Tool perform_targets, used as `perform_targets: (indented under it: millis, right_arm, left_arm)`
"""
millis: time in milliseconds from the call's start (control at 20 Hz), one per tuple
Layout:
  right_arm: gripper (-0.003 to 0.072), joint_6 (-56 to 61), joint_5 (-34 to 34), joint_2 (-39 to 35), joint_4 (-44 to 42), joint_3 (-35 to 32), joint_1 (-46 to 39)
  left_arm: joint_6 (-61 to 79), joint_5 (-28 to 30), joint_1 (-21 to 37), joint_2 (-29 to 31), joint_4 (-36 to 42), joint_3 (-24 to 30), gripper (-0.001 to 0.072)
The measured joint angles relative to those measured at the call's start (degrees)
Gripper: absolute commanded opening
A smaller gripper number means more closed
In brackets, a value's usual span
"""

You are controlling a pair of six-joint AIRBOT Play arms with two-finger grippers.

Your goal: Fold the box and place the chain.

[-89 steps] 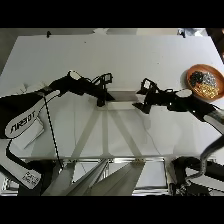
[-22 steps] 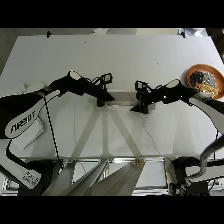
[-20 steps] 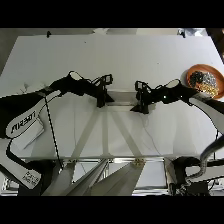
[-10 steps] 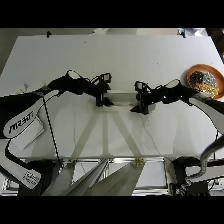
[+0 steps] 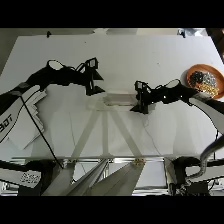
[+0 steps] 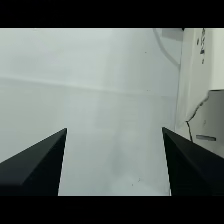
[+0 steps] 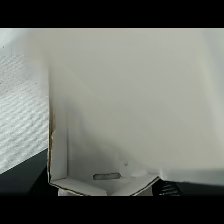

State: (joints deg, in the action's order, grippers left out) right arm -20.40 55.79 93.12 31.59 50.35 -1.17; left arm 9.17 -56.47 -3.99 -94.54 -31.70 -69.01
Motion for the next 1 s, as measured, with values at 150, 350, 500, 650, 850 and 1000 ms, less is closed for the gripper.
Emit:
perform_targets:
  millis: [150,350,500,650,850,1000]
  right_arm:
    - [0.0398,0.0,0.0,0.0,0.0,0.0,0.0]
    - [0.0398,0.0,0.1,0.0,0.1,0.0,0.0]
    - [0.0398,0.0,0.2,0.0,0.1,0.0,0.0]
    - [0.0398,0.0,0.2,0.0,0.1,0.0,0.0]
    - [0.0398,0.0,0.2,0.0,0.1,0.0,0.0]
    - [0.0398,0.0,0.2,0.0,0.1,0.0,0.0]
  left_arm:
    - [-8.5,-1.5,-0.3,4.6,-2.8,0.0,0.0631]
    - [-19.6,-3.7,-3.3,10.0,-5.1,0.0,0.0633]
    - [-24.2,-6.1,-6.7,13.1,-7.0,0.0,0.0632]
    - [-26.1,-8.7,-10.5,14.7,-8.3,0.0,0.0632]
    - [-27.2,-14.6,-14.9,15.1,-8.8,0.0,0.0632]
    - [-27.4,-17.5,-17.0,14.1,-8.1,0.0,0.0625]
